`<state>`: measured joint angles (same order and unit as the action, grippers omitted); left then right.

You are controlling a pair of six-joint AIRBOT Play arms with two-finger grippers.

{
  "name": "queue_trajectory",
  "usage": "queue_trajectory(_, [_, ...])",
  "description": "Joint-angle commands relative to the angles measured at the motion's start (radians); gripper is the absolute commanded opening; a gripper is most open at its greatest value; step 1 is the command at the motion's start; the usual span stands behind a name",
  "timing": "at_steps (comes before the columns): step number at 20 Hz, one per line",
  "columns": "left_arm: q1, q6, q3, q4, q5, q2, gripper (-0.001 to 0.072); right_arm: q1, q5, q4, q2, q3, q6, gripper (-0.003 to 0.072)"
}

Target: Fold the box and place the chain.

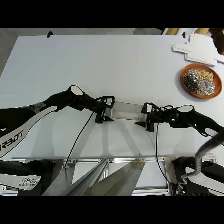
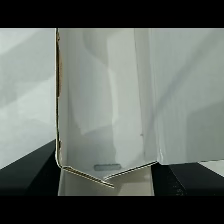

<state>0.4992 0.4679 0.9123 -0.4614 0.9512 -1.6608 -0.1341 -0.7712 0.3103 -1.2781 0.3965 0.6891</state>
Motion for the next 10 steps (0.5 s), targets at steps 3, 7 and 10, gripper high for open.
queue_trajectory(3, [0.001,0.015,-0.001,0.039,0.003,-0.001,0.0136,-0.001,0.0,0.0,0.0,0.0,0.0,0.0339])
queue_trajectory(7, [0.001,0.003,-0.001,0.05,0.006,-0.001,0.0137,-0.001,0.0,0.0,0.0,0.0,0.0,0.0339])
queue_trajectory(10, [0.001,0.003,-0.001,0.05,0.006,-0.001,0.0137,-0.001,0.0,0.0,0.0,0.0,0.0,0.0339])
